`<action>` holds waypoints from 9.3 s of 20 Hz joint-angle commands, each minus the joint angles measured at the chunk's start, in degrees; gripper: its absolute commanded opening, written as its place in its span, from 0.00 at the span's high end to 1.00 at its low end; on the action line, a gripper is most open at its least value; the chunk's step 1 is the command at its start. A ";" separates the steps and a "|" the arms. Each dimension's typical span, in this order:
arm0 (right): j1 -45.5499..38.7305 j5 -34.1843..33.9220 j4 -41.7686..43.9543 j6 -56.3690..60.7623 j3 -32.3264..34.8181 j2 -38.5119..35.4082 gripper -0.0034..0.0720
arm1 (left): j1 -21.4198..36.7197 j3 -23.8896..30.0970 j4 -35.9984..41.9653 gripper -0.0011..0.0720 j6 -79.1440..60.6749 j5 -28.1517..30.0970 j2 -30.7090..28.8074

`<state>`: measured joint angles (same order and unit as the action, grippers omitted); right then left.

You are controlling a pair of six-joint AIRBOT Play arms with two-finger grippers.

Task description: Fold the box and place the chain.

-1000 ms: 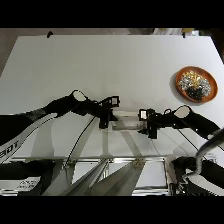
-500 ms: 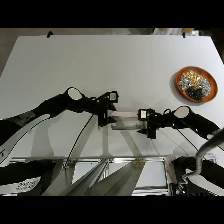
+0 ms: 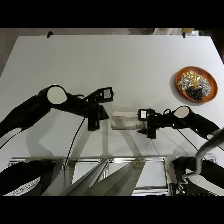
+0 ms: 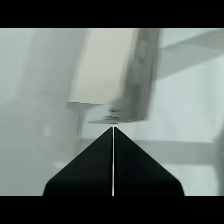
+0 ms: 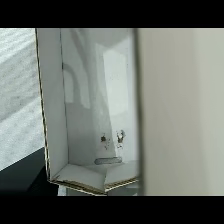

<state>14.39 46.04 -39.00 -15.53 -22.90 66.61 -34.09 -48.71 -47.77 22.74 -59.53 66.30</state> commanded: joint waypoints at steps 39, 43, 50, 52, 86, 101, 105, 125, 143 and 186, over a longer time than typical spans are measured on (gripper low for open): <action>0.02 0.02 0.02 0.02 -0.02 -0.04 0.43 | -15.10 0.96 -22.29 0.97 14.43 7.72 2.82; 0.02 0.02 0.02 0.02 -0.02 -0.04 0.43 | -10.69 1.05 -22.56 0.79 13.05 7.82 5.46; 0.02 0.02 0.02 0.02 -0.02 -0.04 0.43 | -4.42 1.81 -18.40 0.58 2.40 9.38 9.77; 0.02 0.02 0.02 0.02 -0.02 -0.07 0.43 | -4.48 1.81 -15.98 0.58 -0.98 10.56 11.28; 0.02 0.02 0.02 0.02 -0.02 -0.07 0.43 | -11.39 1.81 -3.02 0.74 -2.95 16.70 14.60; 0.00 0.02 0.02 0.02 -0.02 -0.07 0.43 | -9.22 1.79 -12.63 0.98 24.46 1.79 2.58; 0.00 0.02 0.02 0.02 -0.02 -0.04 0.43 | -5.14 1.79 -17.64 0.98 52.83 -2.58 -5.03; 0.00 0.02 0.02 0.02 -0.02 -0.04 0.43 | -1.38 14.51 6.43 0.98 60.74 16.11 7.13; 0.00 0.02 0.02 0.02 -0.02 -0.04 0.43 | -4.24 9.09 5.25 0.70 60.63 17.66 3.89; 0.00 0.00 0.02 0.02 -0.02 -0.07 0.43 | -17.11 -17.51 -25.90 0.62 111.25 -2.32 22.40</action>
<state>14.39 46.04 -39.00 -15.53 -22.90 66.59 -50.59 -63.22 -72.44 129.91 -60.12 86.24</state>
